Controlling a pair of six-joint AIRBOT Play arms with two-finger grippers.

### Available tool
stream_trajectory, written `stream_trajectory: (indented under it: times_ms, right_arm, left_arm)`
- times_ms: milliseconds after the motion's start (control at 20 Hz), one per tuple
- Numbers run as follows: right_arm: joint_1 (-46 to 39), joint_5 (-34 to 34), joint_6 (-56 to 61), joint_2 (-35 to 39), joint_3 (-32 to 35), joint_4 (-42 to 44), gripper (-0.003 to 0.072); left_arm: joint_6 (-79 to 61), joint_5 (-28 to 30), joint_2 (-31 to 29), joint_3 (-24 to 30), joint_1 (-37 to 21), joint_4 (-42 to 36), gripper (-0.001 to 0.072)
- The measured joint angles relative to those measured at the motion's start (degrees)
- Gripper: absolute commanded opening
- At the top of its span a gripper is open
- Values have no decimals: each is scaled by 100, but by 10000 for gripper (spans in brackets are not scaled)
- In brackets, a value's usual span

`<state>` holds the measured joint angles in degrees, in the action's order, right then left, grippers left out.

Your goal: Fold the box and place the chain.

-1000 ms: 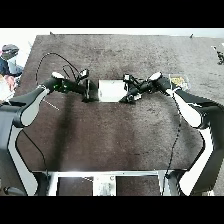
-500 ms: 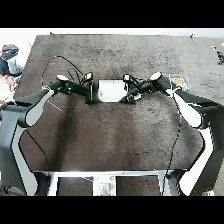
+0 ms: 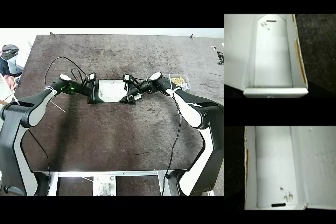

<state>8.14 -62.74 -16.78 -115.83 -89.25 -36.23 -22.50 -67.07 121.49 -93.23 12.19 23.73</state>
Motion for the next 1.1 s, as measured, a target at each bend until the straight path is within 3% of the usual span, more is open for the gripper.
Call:
stream_trajectory:
  times_ms: [150, 200, 450, 500, 550, 1100]
  right_arm:
    - [2, 2, 0, 0, 0, 2, 327]
    - [0, 0, 0, 0, 0, 2, 327]
    - [2, 0, 0, 0, 0, 2, 327]
    - [0, 0, 0, 0, 0, 2, 327]
    - [0, 0, 4, 0, 0, 2, 327]
    - [0, 0, 2, 0, 0, 2, 327]
  left_arm:
    - [35, 7, 59, -4, -4, -9, 714]
    - [33, 4, 70, -13, 4, -11, 655]
    - [-9, -9, 92, -42, 17, -33, 653]
    - [-13, -17, 94, -44, 17, -33, 495]
    - [-17, -22, 94, -46, 17, -33, 416]
    - [-9, 20, 96, -46, 17, -22, 410]
